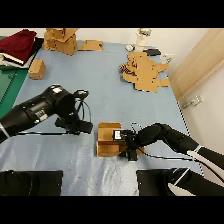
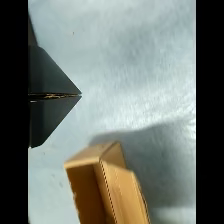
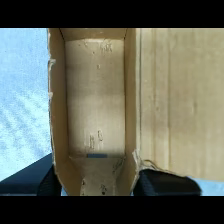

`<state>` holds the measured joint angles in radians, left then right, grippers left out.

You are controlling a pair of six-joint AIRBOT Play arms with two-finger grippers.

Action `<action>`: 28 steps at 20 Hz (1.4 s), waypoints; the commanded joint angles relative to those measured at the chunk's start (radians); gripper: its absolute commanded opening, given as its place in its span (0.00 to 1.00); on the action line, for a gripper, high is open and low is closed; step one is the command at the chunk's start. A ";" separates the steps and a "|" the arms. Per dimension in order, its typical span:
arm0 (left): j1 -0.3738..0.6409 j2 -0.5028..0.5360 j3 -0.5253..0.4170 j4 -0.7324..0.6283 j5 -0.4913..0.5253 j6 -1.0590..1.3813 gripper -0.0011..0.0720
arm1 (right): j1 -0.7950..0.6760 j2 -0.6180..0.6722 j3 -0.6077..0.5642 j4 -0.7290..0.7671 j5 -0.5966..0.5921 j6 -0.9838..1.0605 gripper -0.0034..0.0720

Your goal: Fold the box.

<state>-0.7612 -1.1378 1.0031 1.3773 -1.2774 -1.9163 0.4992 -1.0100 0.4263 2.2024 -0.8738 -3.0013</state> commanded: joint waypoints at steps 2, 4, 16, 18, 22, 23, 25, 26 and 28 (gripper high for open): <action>0.159 0.061 -0.151 -0.260 0.066 0.755 0.03 | 0.001 0.000 0.000 0.000 0.000 0.000 0.72; 0.182 0.071 -0.220 -0.336 0.141 0.981 0.03 | 0.001 0.000 0.000 0.000 0.000 0.000 0.72; 0.166 0.163 -0.482 -0.631 0.399 1.595 0.96 | 0.001 0.000 0.000 0.000 0.000 0.000 0.72; 0.137 0.251 -0.580 -0.669 0.591 1.736 0.97 | 0.001 0.000 0.000 0.000 0.000 0.000 0.72; 0.077 0.326 -0.665 -0.742 0.691 1.752 0.98 | 0.001 0.000 0.000 0.000 0.000 0.000 0.72; 0.067 0.317 -0.665 -0.771 0.693 1.755 0.98 | 0.001 0.000 0.000 0.000 0.000 0.000 0.72; 0.063 0.288 -0.665 -0.827 0.693 1.844 0.98 | 0.001 0.000 0.000 0.000 0.000 0.000 0.72; 0.063 0.267 -0.664 -0.856 0.694 1.896 0.98 | 0.001 0.000 0.000 0.000 0.000 0.000 0.72; 0.063 0.222 -0.657 -0.897 0.694 1.961 0.98 | 0.001 0.000 0.000 0.000 0.000 0.000 0.72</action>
<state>-0.6926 -0.8776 0.3496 0.5652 -0.6052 -0.0731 0.4992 -1.0100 0.4259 2.2024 -0.8738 -3.0013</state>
